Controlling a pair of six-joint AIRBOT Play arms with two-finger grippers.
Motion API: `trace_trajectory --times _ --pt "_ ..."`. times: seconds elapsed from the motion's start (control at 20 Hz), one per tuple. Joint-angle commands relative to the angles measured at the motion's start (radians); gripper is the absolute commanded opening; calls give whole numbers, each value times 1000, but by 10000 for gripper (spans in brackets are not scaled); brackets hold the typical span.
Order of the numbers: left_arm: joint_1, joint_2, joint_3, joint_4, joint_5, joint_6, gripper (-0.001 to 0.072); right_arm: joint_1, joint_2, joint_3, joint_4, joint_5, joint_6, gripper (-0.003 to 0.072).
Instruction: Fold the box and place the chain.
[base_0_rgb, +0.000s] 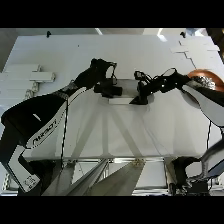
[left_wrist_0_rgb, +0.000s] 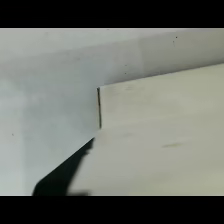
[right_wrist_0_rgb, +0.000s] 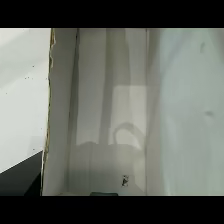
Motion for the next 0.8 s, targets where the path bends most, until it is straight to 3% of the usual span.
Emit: trace_trajectory --times 0.0,0.05,0.1,0.4,0.6,0.75 --pt "0 1 1 -39 4 -6 191 1 0 1 5 -3 10 501" --pt "3 1 1 -47 3 -6 319 0 0 1 5 -3 10 501" --pt "4 2 1 -47 -5 -6 378 0 0 1 5 -3 10 501" --pt "39 40 1 -122 -63 94 382 0 0 1 5 -3 10 501" --pt "134 126 1 -177 -63 278 382 0 0 1 5 -3 10 501" --pt "229 161 0 -333 -111 472 382 0 0 1 5 -3 10 501"
